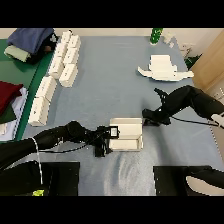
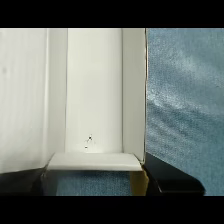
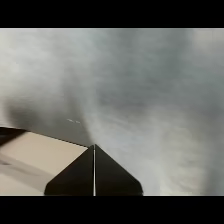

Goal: Fold the box.

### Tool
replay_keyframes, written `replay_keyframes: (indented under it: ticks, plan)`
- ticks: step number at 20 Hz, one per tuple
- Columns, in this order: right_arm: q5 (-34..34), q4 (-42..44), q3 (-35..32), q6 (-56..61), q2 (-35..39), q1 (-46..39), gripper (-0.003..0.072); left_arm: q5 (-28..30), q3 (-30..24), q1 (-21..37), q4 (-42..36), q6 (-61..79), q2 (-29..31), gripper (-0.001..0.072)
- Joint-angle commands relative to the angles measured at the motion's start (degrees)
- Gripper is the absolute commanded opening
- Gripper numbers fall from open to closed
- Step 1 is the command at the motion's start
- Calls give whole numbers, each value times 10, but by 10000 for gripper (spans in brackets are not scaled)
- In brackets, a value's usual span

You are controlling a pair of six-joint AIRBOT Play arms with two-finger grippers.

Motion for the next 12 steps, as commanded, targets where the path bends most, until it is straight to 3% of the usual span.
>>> replay_keyframes:
  ticks: [1, 5, 9, 12]
  plan:
    - [-63, 202, 36, -176, -83, -69, 2, 0, 0, 0, 0, 0, 0, 517]
    - [-210, 218, 92, -257, -153, -43, 1, 0, 0, 0, 0, 0, 0, 517]
    - [-250, 203, 93, -302, -154, 11, 2, 0, 0, 0, 0, 0, 0, 517]
    - [-238, 183, 89, -333, -139, 59, 2, 0, 0, 0, 0, 0, 0, 517]
